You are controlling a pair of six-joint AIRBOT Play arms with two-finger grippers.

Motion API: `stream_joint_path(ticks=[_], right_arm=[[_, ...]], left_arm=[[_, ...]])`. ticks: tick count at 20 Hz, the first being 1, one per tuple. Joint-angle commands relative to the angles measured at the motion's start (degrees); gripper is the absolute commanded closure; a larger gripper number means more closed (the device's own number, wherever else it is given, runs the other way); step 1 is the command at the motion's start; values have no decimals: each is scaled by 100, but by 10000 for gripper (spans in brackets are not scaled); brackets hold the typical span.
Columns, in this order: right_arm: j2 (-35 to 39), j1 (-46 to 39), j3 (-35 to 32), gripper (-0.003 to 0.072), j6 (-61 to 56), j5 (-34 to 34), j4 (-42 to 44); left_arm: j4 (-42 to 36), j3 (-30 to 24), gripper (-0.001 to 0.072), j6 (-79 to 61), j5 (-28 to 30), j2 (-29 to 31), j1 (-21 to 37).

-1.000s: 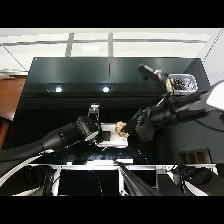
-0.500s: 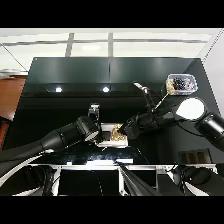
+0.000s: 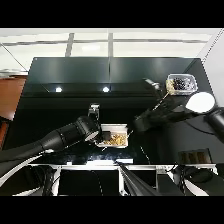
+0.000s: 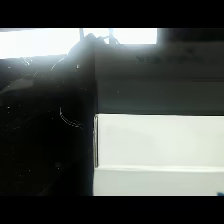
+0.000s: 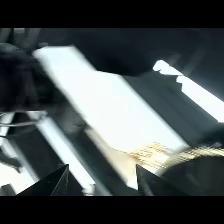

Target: Fold the box and place the chain.

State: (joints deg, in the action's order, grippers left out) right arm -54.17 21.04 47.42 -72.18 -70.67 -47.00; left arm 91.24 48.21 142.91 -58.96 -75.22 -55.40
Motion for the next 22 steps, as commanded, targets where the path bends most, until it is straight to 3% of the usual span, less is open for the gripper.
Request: stream_joint_path(ticks=[1,3,5,6,7,12,15,17,20,22], right_arm=[[247,-1121,4,194,-129,-446,-1139],[245,-1628,-133,195,-699,125,-2079],[236,-1934,-455,191,-1622,1161,-2789],[181,-1974,-621,31,-1738,1703,-2909],[50,-1971,-699,-23,-1768,2131,-2900],[-1117,-1985,-649,-19,-3132,4015,-2846],[-1884,-1989,-306,-17,-3250,4155,-2848],[-2253,-1989,-31,101,-3327,4131,-2850],[-2483,-2041,83,156,-3622,4284,-2870],[-2564,-2070,83,286,-3628,4247,-2896]], left_arm=[[2,0,682,-2,-2,-4,0],[0,0,682,0,-2,-4,0],[2,0,682,0,0,-4,0],[2,0,682,-2,0,-4,0],[2,0,682,-2,0,-4,0],[-24,0,682,0,-2,-4,-4],[-24,0,682,0,-4,-4,-2],[-24,0,682,0,-4,-4,-2],[-24,0,681,0,-4,-4,-2],[-22,0,682,0,0,-4,-2]])
